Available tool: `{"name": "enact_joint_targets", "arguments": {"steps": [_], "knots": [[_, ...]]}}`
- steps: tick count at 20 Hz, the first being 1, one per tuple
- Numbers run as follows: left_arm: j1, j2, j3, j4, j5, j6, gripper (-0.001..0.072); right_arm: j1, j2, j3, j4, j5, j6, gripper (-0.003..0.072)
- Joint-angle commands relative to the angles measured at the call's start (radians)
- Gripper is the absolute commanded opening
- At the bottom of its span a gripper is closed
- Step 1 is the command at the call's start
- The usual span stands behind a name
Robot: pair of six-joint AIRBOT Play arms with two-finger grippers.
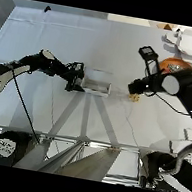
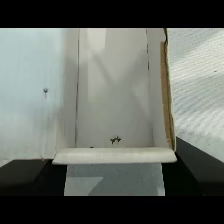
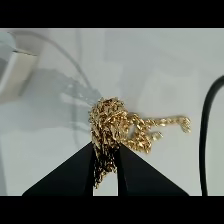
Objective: Fold the box and place the chain.
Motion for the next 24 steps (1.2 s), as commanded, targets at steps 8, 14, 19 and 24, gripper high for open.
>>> {"name": "enact_joint_targets", "arguments": {"steps": [8,14,19,24], "knots": [[0.0,0.0,0.0,0.0,0.0,0.0,0.0324,0.172,-0.01,0.0,0.06,-0.117,0.045,0.0004],[0.0,0.0,0.0,0.0,0.0,0.0,0.0324,0.21,-0.01,0.0,0.125,-0.202,0.064,0.0004],[0.0,0.0,-0.001,0.0,0.0,0.0,0.0324,0.212,-0.013,0.001,0.201,-0.284,0.063,0.0004],[0.0,0.0,0.0,0.0,0.0,0.0,0.0324,0.212,-0.072,0.005,0.273,-0.318,0.062,0.0004]]}}
